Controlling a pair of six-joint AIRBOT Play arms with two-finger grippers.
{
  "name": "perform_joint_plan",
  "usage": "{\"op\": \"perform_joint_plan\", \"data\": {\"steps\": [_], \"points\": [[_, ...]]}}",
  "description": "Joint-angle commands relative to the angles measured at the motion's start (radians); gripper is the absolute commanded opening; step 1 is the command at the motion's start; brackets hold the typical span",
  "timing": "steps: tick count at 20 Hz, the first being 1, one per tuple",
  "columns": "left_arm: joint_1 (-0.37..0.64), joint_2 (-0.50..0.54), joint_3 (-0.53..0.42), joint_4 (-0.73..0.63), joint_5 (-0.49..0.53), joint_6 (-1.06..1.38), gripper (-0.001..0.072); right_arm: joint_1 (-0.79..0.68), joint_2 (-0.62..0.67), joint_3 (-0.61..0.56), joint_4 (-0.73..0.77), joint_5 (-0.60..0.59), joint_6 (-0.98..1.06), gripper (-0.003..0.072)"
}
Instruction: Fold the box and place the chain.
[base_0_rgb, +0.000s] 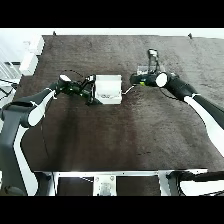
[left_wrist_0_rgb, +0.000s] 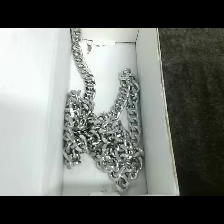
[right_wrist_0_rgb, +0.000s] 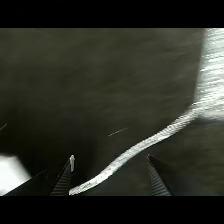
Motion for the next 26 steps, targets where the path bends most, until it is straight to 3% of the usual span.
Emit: {"op": "perform_joint_plan", "data": {"steps": [1,3,8,11,13,14,17,23,26], "points": [[0.001,0.000,0.000,0.000,0.000,0.000,0.0395,-0.095,-0.071,-0.010,0.063,-0.078,0.011,0.0531],[0.001,0.000,0.000,0.000,0.000,0.000,0.0395,-0.099,-0.137,0.011,0.100,-0.106,0.000,0.0495],[0.001,0.000,0.000,0.000,0.000,0.000,0.0395,-0.084,-0.287,0.151,0.145,-0.106,0.001,0.0492],[0.001,0.000,0.000,0.000,0.000,0.000,0.0395,-0.077,-0.348,0.215,0.187,-0.106,0.001,0.0316],[0.001,0.000,0.000,0.000,0.000,0.000,0.0395,-0.072,-0.347,0.219,0.190,-0.107,0.001,0.0008],[0.001,0.000,0.000,0.000,0.000,0.000,0.0395,-0.072,-0.334,0.219,0.188,-0.094,0.000,0.0008],[0.001,0.000,0.000,0.000,0.000,0.000,0.0395,-0.061,-0.206,0.209,0.178,-0.002,-0.064,0.0006],[0.001,0.000,0.000,0.000,0.000,0.000,0.0395,0.028,0.231,0.146,0.028,0.046,-0.105,0.0007],[0.001,0.000,0.000,0.000,0.000,0.000,0.0395,0.099,0.375,0.143,-0.036,0.086,-0.105,0.0007]]}}
